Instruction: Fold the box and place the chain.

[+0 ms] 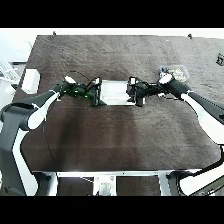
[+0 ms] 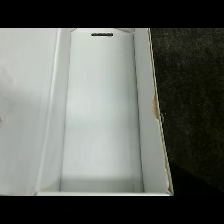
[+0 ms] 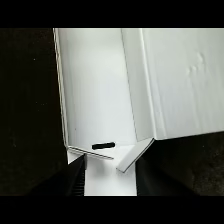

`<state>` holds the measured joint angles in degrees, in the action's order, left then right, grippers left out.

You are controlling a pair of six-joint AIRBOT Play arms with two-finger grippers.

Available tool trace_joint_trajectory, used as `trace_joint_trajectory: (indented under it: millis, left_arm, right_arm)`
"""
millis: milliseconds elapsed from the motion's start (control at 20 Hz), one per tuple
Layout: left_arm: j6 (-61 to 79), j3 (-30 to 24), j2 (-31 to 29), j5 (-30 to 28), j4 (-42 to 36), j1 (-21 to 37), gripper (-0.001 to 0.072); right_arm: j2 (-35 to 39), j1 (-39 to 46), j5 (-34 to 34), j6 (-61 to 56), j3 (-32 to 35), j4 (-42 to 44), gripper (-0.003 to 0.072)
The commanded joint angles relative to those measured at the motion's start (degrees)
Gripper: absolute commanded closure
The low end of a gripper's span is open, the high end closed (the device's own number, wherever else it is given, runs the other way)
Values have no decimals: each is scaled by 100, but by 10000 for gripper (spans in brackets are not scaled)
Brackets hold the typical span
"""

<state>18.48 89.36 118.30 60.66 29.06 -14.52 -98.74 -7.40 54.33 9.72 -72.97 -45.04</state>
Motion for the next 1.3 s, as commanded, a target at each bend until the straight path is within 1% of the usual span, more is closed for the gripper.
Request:
trace_joint_trajectory:
  millis: [0,300,550,850,1000,1100,1150,1200,1250]
  left_arm:
    - [-7,0,2,-2,4,0,227]
    - [-9,0,2,-2,4,0,227]
    - [-9,0,0,0,4,0,227]
    - [-9,0,2,0,4,0,227]
    - [-7,0,2,-2,4,0,227]
    - [-7,0,2,-2,4,0,227]
    - [-7,0,0,-2,4,0,227]
    - [-7,0,2,-11,7,0,227]
    - [-7,0,0,-20,7,0,227]
  right_arm:
    - [-4,-15,24,0,-7,63,391]
    - [-48,-144,15,192,-7,457,394]
    - [-223,-245,11,199,-7,455,391]
    - [-238,-243,11,398,-9,461,368]
    - [-240,-240,9,452,-9,636,351]
    - [-251,-238,11,450,-9,634,252]
    - [-254,-238,13,450,-7,632,250]
    - [-254,-238,15,452,-9,632,221]
    - [-254,-238,15,450,-9,632,104]
